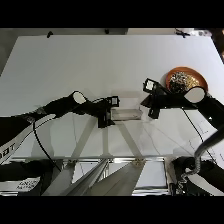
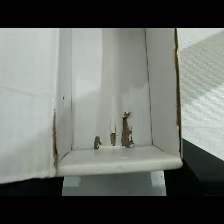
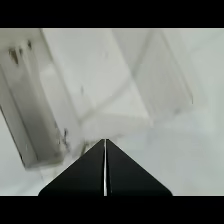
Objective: Fold the box and place the chain.
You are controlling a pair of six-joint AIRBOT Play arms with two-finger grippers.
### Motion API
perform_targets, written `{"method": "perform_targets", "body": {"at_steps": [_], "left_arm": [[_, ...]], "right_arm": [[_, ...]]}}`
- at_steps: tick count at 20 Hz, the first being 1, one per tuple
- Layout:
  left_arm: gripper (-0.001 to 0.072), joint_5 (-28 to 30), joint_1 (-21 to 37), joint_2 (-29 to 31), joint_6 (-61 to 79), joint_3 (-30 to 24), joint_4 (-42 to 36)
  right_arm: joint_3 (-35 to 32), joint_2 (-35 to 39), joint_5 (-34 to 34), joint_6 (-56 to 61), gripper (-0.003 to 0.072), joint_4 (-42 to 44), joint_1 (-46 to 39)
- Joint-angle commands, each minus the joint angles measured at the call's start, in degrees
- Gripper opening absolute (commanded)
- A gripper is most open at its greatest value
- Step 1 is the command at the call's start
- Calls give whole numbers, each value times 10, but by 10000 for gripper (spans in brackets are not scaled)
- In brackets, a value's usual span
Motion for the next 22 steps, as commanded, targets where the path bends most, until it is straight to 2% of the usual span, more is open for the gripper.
{"method": "perform_targets", "body": {"at_steps": [1,2,4,5,10,16,18,22], "left_arm": [[171,1,0,0,0,0,0],[171,1,0,0,0,0,0],[171,1,0,0,0,0,0],[171,1,0,0,0,0,0],[171,1,0,0,0,0,0],[171,1,0,0,0,0,0],[171,1,0,0,0,0,0],[171,1,0,0,0,0,0]], "right_arm": [[0,8,45,-2,12,-122,0],[0,2,45,-4,24,-120,0],[0,-16,43,-24,229,-111,0],[-1,-27,43,-35,245,-104,0],[-1,-69,49,-103,242,-33,1],[-1,-90,72,-161,233,-7,1],[-1,-93,77,-167,166,1,1],[-1,-101,78,-171,150,32,1]]}}
